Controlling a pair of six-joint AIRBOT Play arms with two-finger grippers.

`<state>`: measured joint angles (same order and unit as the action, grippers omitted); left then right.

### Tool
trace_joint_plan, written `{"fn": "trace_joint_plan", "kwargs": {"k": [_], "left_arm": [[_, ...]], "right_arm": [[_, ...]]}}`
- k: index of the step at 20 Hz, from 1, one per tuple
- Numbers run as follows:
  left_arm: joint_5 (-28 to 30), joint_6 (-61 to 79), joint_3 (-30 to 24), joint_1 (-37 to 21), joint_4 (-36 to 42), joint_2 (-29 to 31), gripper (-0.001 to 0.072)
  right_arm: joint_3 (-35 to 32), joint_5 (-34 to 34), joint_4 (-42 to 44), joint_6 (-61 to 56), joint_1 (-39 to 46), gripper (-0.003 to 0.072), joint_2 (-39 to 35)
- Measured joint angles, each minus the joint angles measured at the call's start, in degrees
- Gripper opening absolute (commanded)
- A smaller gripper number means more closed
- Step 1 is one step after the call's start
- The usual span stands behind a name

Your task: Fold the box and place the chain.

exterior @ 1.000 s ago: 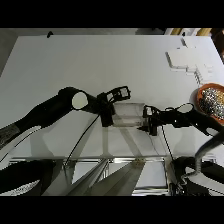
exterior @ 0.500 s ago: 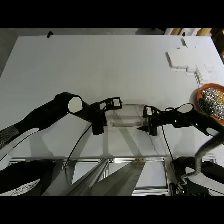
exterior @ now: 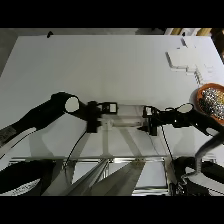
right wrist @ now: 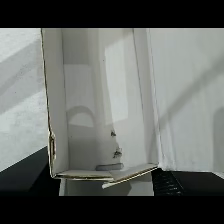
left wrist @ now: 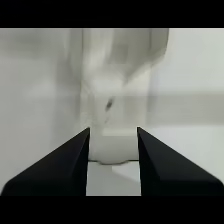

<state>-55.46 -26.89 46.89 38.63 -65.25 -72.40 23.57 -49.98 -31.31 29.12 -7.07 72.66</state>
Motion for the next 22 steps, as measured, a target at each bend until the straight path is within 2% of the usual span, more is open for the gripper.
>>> {"fn": "trace_joint_plan", "kwargs": {"k": [1, 7, 16, 22], "left_arm": [[0.1, 0.3, 0.0, -0.1, -0.9, 0.7, 0.0198], [1.6, -1.0, 0.0, 0.0, 0.1, 2.8, 0.0207], [5.3, -0.7, 0.0, 0.4, 0.2, -2.6, 0.0213], [9.5, 10.0, 0.0, 2.5, 3.7, -4.7, 0.0212]], "right_arm": [[0.0, 0.0, 0.0, 0.0, 0.0, 0.0397, 0.0], [0.0, -0.1, 0.0, -0.1, 0.0, 0.0397, 0.0], [0.0, -0.2, 0.0, -0.1, 0.0, 0.0397, 0.0], [0.0, -0.3, 0.0, -0.1, 0.0, 0.0397, 0.0]]}}
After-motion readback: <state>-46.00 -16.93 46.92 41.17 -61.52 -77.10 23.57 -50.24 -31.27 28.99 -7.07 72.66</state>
